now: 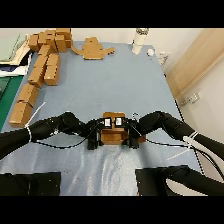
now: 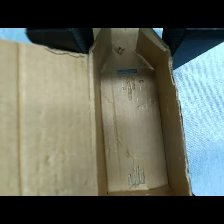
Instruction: Fold the box.
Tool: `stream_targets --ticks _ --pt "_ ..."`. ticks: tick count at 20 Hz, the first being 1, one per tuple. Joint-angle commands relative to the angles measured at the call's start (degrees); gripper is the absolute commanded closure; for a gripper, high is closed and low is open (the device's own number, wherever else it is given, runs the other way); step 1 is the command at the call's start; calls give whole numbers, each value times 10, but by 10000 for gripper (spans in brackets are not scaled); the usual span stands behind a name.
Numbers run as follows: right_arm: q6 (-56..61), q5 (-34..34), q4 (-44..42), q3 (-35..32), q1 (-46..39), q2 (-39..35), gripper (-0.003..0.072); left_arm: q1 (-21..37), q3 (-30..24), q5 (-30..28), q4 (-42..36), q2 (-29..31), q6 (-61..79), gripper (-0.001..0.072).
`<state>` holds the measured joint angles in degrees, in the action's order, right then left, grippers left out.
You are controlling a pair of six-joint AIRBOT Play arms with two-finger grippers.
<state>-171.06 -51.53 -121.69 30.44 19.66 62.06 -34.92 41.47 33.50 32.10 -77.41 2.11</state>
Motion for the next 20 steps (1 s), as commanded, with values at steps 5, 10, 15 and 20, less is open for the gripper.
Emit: stream_targets --ticks 5,10,15,20 --pt "0 0 0 0 0 0 179 0 0 0 0 0 0 271" --pt "0 0 0 0 0 0 179 0 0 0 0 0 0 271" --pt "0 0 -7 0 0 0 179 0 0 0 0 0 0 271" --pt "0 -28 -16 0 0 0 73 0 0 1 0 0 0 271"
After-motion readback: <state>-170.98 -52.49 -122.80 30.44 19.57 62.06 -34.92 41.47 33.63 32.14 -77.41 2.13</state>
